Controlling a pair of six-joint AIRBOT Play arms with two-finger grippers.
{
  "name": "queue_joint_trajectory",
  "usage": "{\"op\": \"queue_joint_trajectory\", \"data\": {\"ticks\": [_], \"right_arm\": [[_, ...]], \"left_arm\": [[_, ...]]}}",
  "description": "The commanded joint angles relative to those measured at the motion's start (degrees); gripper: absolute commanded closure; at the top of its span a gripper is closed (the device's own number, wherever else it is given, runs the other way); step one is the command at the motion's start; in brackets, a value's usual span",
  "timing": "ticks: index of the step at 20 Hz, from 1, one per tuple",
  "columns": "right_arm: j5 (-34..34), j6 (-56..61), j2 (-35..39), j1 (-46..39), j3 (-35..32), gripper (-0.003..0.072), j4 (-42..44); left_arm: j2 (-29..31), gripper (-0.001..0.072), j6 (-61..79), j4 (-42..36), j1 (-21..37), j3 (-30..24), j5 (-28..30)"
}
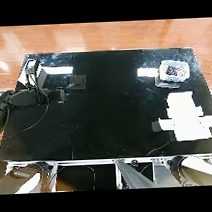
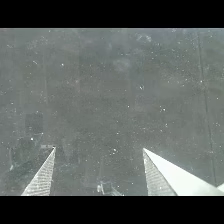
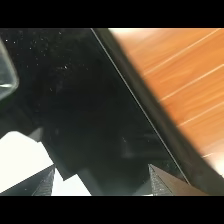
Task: Fold the box and place the chain.
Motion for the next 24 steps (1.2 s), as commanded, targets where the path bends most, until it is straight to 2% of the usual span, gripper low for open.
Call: {"op": "queue_joint_trajectory", "data": {"ticks": [1,3,8,10,18,24], "right_arm": [[16.5,-7.8,-11.5,-11.6,9.7,-0.0018,6.5],[19.1,-6.8,-14.9,-12.7,10.8,-0.0018,0.0],[25.6,-4.8,-19.6,-13.2,10.8,-0.0016,-0.8],[26.3,-4.7,-20.2,-13.1,10.8,0.0152,0.6],[28.8,-3.5,-25.1,-9.0,10.7,0.0148,0.6],[30.1,-2.0,-27.2,-5.8,10.7,0.0148,-4.0]], "left_arm": [[-0.1,0.0083,0.0,0.5,0.0,0.0,-0.3],[-0.1,0.0084,0.0,0.6,0.0,0.0,-1.2],[-0.1,0.0083,0.0,0.6,0.0,0.0,-1.3],[-0.1,0.0084,0.0,0.6,0.0,0.0,-1.3],[-0.1,0.0084,0.0,0.6,0.0,0.0,-1.3],[-0.1,0.0084,0.0,0.6,0.0,0.0,-1.3]]}}
